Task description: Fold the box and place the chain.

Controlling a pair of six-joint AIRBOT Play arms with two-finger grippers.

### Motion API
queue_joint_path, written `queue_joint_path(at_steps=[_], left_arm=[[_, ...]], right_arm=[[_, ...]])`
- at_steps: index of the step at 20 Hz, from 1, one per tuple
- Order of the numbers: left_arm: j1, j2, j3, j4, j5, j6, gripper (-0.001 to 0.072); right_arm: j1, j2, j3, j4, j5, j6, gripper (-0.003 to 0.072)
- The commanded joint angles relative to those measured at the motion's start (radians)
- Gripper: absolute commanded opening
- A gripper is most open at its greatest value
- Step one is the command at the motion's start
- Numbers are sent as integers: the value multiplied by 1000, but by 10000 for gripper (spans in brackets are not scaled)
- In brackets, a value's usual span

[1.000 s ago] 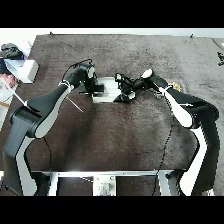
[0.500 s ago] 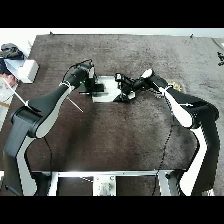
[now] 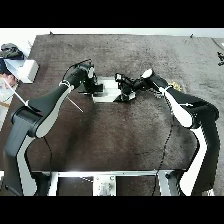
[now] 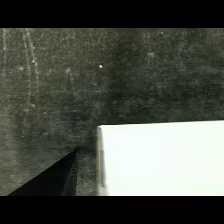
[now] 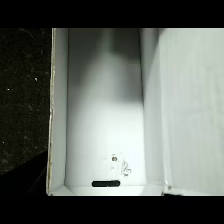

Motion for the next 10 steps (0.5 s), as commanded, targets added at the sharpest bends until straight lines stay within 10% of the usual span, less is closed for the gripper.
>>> queue_joint_path(at_steps=[1, 10], left_arm=[[0, 1, 4, -11, -3, 18, 243], [0, 2, 61, -38, -111, 145, 245]], right_arm=[[1, 0, 0, 3, 0, 0, 437], [1, 0, 0, 3, 0, 0, 438]])
